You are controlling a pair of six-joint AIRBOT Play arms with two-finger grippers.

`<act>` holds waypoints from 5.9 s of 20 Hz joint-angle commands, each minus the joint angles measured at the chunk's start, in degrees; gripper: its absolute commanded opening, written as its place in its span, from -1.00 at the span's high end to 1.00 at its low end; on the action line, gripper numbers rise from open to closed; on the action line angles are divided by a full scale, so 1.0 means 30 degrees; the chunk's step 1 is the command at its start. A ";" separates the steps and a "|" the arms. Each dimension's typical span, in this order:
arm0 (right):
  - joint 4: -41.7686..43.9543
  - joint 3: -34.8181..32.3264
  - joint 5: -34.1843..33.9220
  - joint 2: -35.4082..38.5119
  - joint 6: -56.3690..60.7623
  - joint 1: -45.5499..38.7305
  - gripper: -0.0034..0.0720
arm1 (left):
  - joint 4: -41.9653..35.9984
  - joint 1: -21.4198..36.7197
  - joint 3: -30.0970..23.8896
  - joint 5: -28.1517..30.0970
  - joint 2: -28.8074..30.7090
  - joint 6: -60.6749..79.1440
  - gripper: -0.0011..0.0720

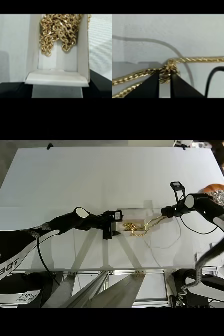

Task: Fold the box and place the chain.

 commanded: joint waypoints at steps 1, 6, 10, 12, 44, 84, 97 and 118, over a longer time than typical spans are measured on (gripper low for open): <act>0.0619 0.0000 0.0590 0.0015 -0.0066 0.0015 0.88 | 0.0000 0.0000 0.0000 0.0000 0.0015 0.0000 -0.39; 0.0794 0.0000 0.0372 0.0852 -0.0073 0.0015 0.88 | -0.0117 0.0000 0.0000 0.0000 0.0015 0.0000 -0.39; 0.1362 0.0007 -0.0058 0.4357 -0.0175 0.0015 0.88 | -0.0124 0.0000 0.0000 0.0000 0.0015 0.0000 -0.39; 0.3096 0.0007 0.0015 0.6703 -0.1093 0.0015 0.88 | -0.0124 0.0000 0.0000 0.0000 0.0015 0.0000 -0.39; 0.3475 -0.1894 0.3184 1.1249 -0.9369 0.6812 -0.17 | -0.0124 0.0000 0.0000 0.0007 0.0015 0.0000 -0.39; 1.2910 -0.3636 -0.0656 0.3082 -3.0782 0.2747 0.88 | -0.0124 0.0000 0.0000 0.0000 0.0015 0.0000 -0.39; 1.2509 -0.3636 -0.1872 0.7563 -3.0724 0.2747 0.88 | -0.0124 0.0000 0.0000 0.0000 0.0015 0.0000 -0.39; 1.9788 -0.3628 -0.1064 1.2291 -2.7241 0.5217 0.88 | -0.0124 0.0000 0.0000 0.0000 0.0015 0.0000 -0.39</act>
